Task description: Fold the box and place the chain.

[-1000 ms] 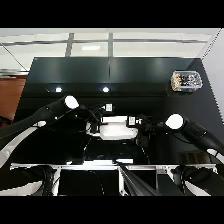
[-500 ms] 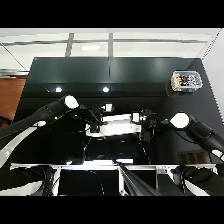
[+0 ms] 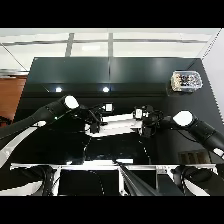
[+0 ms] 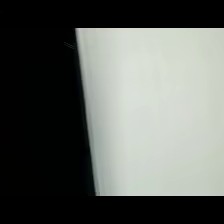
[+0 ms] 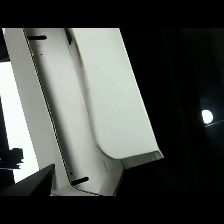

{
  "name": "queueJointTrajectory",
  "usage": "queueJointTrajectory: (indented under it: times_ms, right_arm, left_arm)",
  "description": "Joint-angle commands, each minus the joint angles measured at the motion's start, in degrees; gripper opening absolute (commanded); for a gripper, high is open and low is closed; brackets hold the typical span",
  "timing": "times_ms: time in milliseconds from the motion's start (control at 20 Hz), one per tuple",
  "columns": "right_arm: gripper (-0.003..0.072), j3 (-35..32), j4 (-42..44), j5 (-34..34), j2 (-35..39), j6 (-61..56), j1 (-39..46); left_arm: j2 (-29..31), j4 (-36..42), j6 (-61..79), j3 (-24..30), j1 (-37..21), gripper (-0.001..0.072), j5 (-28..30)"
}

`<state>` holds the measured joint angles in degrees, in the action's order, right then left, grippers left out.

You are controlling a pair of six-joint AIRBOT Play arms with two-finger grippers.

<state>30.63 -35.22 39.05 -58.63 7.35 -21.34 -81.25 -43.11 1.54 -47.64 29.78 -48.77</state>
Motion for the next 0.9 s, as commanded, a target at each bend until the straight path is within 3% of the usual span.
queueJointTrajectory:
  times_ms: [0, 200, 550, 850]
  right_arm:
    - [0.0709, 0.04, 3.69, 2.08, -0.33, 3.5, 0.98]
    - [0.0709, -2.01, 4.57, 5.79, -2.69, 3.69, 0.94]
    - [0.0709, -4.5, 11.65, 4.5, -4.72, 13.38, 0.94]
    - [0.0709, -4.52, 11.87, 3.8, -8.31, 15.47, 0.94]
  left_arm:
    - [0.04, 0.09, 0.0, 0.02, -0.02, 0.0032, 0.26]
    - [0.07, 0.09, 0.0, -0.59, -0.02, 0.0032, 0.33]
    - [0.0, 0.09, -0.02, -1.27, 0.0, 0.0031, 0.72]
    - [-0.66, 0.07, -0.02, -1.27, 0.48, 0.0032, 0.72]
